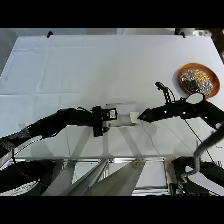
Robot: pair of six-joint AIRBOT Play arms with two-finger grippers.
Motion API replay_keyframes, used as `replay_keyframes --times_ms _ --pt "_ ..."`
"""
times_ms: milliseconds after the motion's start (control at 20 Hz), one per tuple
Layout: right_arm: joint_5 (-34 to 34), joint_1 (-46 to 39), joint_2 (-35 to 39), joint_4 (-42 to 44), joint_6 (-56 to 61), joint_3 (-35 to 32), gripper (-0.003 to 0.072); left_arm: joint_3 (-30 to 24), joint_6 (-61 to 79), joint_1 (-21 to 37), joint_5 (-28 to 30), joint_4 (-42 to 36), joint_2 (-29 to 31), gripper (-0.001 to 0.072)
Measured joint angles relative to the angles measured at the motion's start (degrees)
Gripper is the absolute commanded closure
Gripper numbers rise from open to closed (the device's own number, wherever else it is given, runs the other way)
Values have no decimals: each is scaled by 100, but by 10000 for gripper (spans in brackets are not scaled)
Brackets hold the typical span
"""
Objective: Fold the box and place the chain.
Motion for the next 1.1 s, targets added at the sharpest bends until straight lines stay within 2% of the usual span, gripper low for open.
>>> replay_keyframes --times_ms 150,350,700,950,1100 --pt "-33 210 2 -11 -28 0 203 0 0 0 0 0 0 568" --pt "-544 754 2 -181 310 15 206 0 0 0 0 -2 0 568" --pt "-1416 1554 4 -1316 1829 267 207 0 -2 0 0 -2 0 568" --pt "-1604 1947 4 -1847 2721 531 210 0 0 0 0 -2 0 568" --pt "-1587 2225 2 -2444 3497 686 239 0 2 0 0 -2 0 568"
